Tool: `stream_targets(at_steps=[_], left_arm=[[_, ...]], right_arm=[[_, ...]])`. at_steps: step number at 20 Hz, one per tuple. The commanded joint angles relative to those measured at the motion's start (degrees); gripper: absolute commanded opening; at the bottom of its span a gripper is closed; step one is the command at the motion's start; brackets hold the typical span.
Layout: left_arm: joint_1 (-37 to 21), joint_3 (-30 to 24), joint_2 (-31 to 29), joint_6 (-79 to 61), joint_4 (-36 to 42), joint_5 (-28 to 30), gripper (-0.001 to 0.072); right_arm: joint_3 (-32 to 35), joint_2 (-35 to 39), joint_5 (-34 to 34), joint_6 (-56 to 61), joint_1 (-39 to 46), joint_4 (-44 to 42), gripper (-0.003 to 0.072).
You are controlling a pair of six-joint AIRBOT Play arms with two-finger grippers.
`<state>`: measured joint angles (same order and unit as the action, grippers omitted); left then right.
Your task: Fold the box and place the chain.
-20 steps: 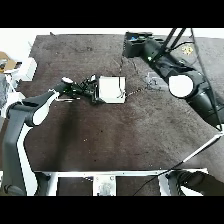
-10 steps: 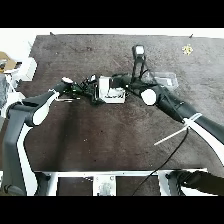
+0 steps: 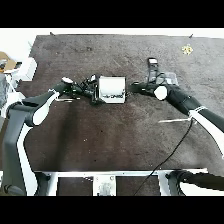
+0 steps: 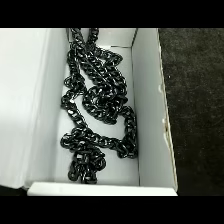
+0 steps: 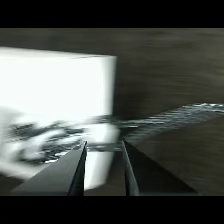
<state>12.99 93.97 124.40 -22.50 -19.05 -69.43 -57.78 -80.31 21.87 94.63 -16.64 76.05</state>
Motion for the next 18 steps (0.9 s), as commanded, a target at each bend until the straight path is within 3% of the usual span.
stream_targets(at_steps=[1,7,15,16,17,18], left_arm=[[0.00,0.02,0.00,0.00,0.00,0.00,0.0618],[0.00,0.02,0.00,0.00,0.00,0.00,0.0618],[0.00,0.02,0.00,0.00,0.00,0.00,0.0618],[0.00,0.02,0.00,0.00,0.00,0.00,0.0618],[0.00,0.02,0.00,0.00,0.00,0.00,0.0618],[0.00,0.02,0.00,0.00,0.00,0.00,0.0618]], right_arm=[[0.94,-2.27,1.05,1.22,9.86,-0.11,0.0279],[-2.01,-11.58,-8.07,1.14,12.28,-6.80,0.0279],[-7.17,-17.86,-10.34,1.22,9.73,-8.90,0.0278],[-7.15,-18.53,-10.29,1.25,9.81,-9.29,0.0245],[-7.15,-18.71,-10.34,1.25,9.84,-9.29,0.0028],[-7.15,-18.29,-10.29,1.22,9.77,-9.73,-0.0001]])
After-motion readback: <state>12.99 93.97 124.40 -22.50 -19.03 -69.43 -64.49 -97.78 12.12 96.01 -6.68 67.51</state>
